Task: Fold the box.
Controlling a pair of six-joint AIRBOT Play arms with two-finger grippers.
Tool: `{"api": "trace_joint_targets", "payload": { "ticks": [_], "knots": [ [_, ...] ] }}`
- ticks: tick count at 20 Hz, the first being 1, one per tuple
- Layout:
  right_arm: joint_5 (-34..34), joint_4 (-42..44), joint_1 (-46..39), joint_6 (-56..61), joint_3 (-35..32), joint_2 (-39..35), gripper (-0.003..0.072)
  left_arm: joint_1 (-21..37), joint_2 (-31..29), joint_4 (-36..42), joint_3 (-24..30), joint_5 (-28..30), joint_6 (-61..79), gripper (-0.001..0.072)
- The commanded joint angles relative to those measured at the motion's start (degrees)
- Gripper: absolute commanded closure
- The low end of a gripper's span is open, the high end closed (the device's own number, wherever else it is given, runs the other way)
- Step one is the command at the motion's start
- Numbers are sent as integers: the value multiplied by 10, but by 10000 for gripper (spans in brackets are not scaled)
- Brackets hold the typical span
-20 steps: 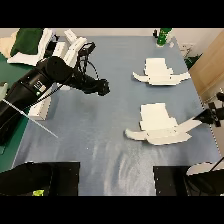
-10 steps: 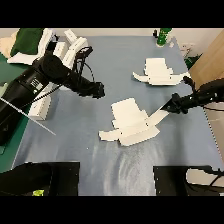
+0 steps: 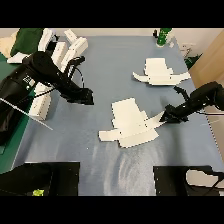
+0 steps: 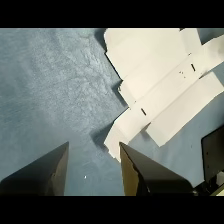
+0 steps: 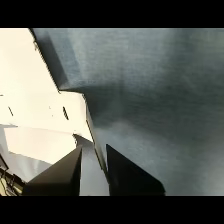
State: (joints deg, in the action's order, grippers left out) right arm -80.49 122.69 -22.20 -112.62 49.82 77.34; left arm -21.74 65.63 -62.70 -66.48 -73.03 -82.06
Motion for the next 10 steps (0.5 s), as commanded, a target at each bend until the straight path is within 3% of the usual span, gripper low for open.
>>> {"api": "trace_joint_targets", "payload": {
  "ticks": [1, 5, 6, 7, 10],
  "knots": [
    [-35, 55, 7, -62, 33, 49, 453, 3, 0, 3, 0, -15, 2, 231],
    [-35, 74, 53, -85, 53, 83, 480, 3, 0, 32, 0, -15, 2, 231],
    [-35, 71, 66, -85, 53, 90, 631, 3, 0, 36, 0, -15, 2, 231],
    [-35, 71, 75, -85, 53, 96, 677, 3, 0, 36, 0, -15, 2, 231],
    [-36, 99, 87, -83, 52, 90, 687, 3, 0, 36, 0, -14, 12, 231]
  ]
}}
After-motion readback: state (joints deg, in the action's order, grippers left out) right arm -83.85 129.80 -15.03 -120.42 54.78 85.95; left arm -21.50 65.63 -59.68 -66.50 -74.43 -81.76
